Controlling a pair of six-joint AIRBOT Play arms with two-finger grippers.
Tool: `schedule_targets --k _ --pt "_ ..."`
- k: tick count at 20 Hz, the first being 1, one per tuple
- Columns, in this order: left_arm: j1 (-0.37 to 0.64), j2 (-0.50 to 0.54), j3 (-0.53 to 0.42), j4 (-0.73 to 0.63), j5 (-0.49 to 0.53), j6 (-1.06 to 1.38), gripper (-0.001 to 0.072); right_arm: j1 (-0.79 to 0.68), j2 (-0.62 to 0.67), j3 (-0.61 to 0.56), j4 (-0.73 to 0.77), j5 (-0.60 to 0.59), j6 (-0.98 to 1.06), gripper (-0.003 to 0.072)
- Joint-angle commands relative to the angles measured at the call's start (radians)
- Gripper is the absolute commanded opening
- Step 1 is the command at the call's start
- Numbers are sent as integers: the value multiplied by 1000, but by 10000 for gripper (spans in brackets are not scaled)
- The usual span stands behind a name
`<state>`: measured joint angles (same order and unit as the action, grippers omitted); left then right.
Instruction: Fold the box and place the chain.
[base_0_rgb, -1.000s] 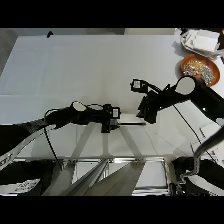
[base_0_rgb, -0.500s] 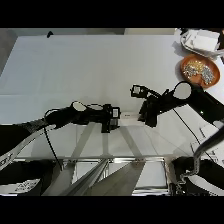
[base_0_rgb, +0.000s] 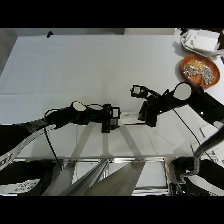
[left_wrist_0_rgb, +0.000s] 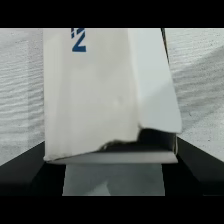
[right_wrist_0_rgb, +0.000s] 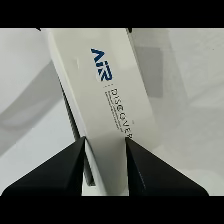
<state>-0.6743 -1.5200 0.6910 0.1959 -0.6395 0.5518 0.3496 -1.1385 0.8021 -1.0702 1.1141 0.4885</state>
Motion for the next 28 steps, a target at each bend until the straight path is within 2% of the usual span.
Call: schedule_targets --k 1,9,14,15,17,21,28 --pt "0 1 0 2 -1 2 88 0 5 0 2 -9 0 220" --pt "0 1 0 2 -1 2 88 0 5 -64 58 -66 0 220" --pt "0 1 0 2 -1 2 88 0 5 -72 59 -55 4 225" --pt "0 1 0 2 -1 2 88 0 5 -78 59 -53 4 239" --pt "0 1 0 2 -1 2 88 0 5 -84 58 -53 3 323" --pt "0 1 0 2 -1 2 88 0 6 -84 58 -53 3 323" --pt "0 1 0 2 -1 2 88 0 127 -84 114 -85 0 324"
